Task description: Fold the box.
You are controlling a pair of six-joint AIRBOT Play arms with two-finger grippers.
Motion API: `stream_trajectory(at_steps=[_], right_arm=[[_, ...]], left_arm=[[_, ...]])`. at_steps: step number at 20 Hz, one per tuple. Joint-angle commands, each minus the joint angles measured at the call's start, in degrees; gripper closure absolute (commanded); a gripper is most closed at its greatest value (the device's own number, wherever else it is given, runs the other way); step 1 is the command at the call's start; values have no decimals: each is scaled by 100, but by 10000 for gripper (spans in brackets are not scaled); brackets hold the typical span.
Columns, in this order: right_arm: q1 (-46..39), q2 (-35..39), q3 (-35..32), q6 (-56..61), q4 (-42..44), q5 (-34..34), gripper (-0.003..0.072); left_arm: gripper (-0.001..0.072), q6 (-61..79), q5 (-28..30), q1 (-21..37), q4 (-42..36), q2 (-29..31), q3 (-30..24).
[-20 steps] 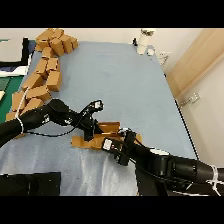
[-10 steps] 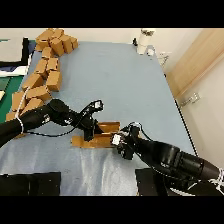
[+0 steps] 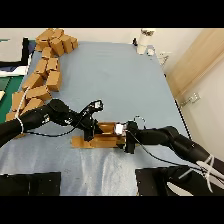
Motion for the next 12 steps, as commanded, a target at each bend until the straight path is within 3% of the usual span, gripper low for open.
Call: stream_trajectory(at_steps=[1, 12], right_arm=[[-201, -684, 291, -990, 730, -350, -31], [-195, -944, 291, -1005, 695, -531, -26]], left_arm=[[699, 2, 2, 4, 2, 2, 4], [699, 2, 2, 4, 2, 2, 2]])
